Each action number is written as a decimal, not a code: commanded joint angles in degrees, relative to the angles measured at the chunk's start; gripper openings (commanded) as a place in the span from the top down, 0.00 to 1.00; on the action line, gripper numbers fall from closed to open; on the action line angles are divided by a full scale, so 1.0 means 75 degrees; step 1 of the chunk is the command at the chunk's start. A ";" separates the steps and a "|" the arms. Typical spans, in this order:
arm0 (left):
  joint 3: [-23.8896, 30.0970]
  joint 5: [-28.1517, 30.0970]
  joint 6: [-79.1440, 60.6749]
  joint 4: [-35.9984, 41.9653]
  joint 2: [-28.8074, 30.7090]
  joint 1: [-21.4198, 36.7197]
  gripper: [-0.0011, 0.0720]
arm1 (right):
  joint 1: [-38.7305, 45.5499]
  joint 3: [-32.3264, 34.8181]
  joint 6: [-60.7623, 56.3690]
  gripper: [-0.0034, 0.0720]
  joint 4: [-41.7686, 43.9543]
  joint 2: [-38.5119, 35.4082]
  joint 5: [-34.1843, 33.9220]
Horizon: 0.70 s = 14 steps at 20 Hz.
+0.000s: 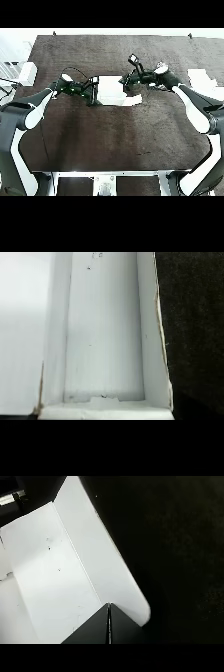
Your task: Fold the box and place the chain.
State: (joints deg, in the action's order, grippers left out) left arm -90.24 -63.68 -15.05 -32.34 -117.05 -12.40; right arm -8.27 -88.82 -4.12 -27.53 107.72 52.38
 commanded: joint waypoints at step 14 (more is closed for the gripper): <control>0.0000 0.0012 0.0003 0.0000 -0.0006 -0.0006 0.33 | 0.0632 0.1425 0.0769 0.14 -0.2760 -0.1667 0.1731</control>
